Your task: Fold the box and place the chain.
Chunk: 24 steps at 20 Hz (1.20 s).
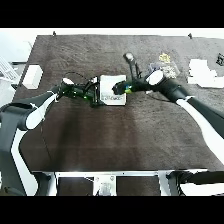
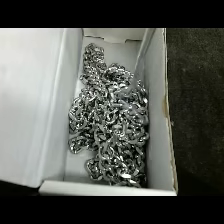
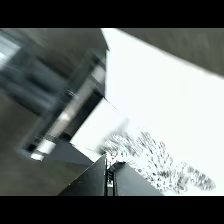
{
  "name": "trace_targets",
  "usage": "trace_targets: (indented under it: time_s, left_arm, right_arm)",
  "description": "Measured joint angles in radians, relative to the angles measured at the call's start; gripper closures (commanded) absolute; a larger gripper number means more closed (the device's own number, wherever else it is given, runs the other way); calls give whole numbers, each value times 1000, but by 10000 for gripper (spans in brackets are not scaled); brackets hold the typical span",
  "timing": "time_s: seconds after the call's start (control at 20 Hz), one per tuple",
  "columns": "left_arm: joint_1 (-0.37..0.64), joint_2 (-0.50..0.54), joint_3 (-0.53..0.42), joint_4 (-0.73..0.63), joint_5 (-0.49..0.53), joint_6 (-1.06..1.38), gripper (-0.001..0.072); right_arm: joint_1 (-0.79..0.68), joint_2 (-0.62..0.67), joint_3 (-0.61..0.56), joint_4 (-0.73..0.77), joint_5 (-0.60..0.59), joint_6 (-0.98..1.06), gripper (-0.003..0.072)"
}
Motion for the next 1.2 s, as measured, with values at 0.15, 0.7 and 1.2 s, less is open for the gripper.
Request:
trace_targets:
  time_s: [0.15,0.7,1.2]
  left_arm:
    - [0,0,0,0,0,0,294]
    - [0,0,0,0,0,0,294]
    - [0,0,0,0,0,0,294]
  right_arm:
    - [10,-52,-25,8,-37,-1,314]
    - [-76,143,15,10,-59,-165,314]
    - [-299,42,142,262,23,-560,319]
